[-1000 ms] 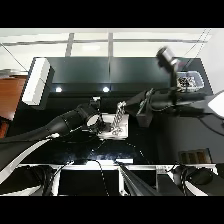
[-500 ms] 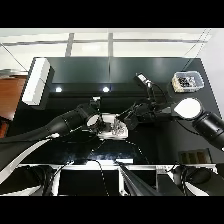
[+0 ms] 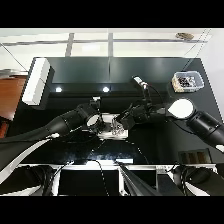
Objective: Fold the box and place the chain.
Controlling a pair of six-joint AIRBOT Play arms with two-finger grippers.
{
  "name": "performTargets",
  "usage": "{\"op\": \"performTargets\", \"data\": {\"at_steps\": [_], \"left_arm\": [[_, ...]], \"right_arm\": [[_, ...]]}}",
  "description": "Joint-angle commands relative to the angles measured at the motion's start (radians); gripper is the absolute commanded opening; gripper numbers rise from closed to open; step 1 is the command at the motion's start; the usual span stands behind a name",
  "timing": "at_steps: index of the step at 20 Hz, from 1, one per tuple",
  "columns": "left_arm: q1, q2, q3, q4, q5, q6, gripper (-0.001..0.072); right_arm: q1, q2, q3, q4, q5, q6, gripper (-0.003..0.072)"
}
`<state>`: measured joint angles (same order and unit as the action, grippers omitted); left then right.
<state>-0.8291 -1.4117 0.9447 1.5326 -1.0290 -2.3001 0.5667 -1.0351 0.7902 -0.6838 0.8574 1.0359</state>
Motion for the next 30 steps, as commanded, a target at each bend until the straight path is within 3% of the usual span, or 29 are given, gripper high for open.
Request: {"op": "performTargets", "data": {"at_steps": [1,4,6,8,17,19,20,21,22,23,27,30], "left_arm": [[0.0,0.0,0.0,0.0,0.0,0.0,0.003],[0.0,0.0,0.0,0.0,0.0,0.0,0.003],[0.0,0.0,0.0,0.0,0.0,0.0,0.003],[0.0,0.0,0.0,0.001,0.0,0.0,0.003],[0.005,0.0,0.0,0.0,0.003,0.0,0.003],[0.015,0.002,0.001,0.0,-0.001,0.0,0.0035],[0.021,0.006,0.003,-0.005,-0.004,0.0,0.0099],[0.024,0.013,0.01,-0.007,-0.006,0.0,0.0274],[0.025,0.023,0.02,-0.008,-0.013,0.0,0.0507],[0.025,0.036,0.037,-0.003,-0.033,0.002,0.0595],[0.025,0.116,0.093,0.001,-0.116,0.105,0.0628],[0.025,0.227,0.093,-0.028,-0.248,0.372,0.063]], "right_arm": [[0.022,-0.016,0.0,0.004,-0.01,0.001,0.002],[0.022,-0.016,0.0,0.001,-0.008,0.0,0.0026],[0.021,-0.016,0.0,-0.001,-0.009,0.001,0.0355],[0.009,-0.014,0.001,-0.023,-0.002,0.001,0.0608],[-0.391,0.096,0.001,-0.134,0.308,0.002,0.0607],[-0.467,0.101,0.001,-0.158,0.374,0.004,0.0713],[-0.492,0.101,0.001,-0.175,0.397,0.005,0.0713],[-0.505,0.101,0.001,-0.189,0.409,0.005,0.0713],[-0.51,0.101,0.001,-0.196,0.416,0.004,0.0713],[-0.51,0.101,0.001,-0.199,0.415,0.004,0.0712],[-0.509,0.101,0.001,-0.19,0.415,0.005,0.0712],[-0.508,0.1,0.013,-0.157,0.369,0.056,0.0703]]}}
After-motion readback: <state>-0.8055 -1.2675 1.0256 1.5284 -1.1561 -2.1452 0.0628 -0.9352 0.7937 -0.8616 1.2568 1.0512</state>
